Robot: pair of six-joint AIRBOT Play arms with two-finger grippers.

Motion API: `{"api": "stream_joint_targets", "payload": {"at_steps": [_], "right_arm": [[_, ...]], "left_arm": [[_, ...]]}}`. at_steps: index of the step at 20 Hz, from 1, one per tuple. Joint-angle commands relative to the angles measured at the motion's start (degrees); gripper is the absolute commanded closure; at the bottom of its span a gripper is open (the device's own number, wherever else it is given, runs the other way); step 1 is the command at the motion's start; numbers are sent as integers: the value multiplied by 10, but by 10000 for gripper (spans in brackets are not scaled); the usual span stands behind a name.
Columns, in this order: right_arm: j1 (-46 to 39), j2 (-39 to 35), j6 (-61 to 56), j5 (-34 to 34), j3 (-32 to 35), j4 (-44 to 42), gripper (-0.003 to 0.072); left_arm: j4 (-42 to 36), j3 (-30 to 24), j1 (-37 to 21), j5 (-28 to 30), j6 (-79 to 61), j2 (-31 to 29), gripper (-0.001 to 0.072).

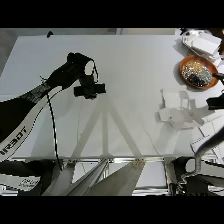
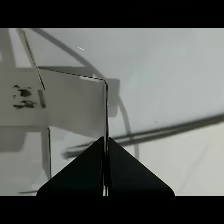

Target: Fold the box and place the chain.

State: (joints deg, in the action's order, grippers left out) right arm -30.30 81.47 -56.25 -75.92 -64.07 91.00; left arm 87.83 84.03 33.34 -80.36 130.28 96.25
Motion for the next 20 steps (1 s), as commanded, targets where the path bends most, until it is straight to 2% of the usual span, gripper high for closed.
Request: {"api": "stream_joint_targets", "payload": {"at_steps": [1,3,6,9,13,15,18,20], "right_arm": [[44,-56,46,8,16,-160,681],[65,-94,65,27,53,-226,681],[90,-163,89,89,153,-307,681],[130,-242,98,146,251,-340,681],[202,-337,96,213,348,-368,681],[231,-364,77,240,378,-370,681],[265,-365,66,236,383,-370,680],[292,-365,65,243,383,-371,680]], "left_arm": [[0,0,0,0,0,0,698],[0,0,0,0,0,0,698],[0,0,0,0,0,0,698],[0,0,0,0,0,0,698],[0,0,0,0,0,0,698],[0,0,0,0,0,0,698],[3,0,-1,-4,-15,0,698],[52,0,1,-27,-51,0,698]]}}
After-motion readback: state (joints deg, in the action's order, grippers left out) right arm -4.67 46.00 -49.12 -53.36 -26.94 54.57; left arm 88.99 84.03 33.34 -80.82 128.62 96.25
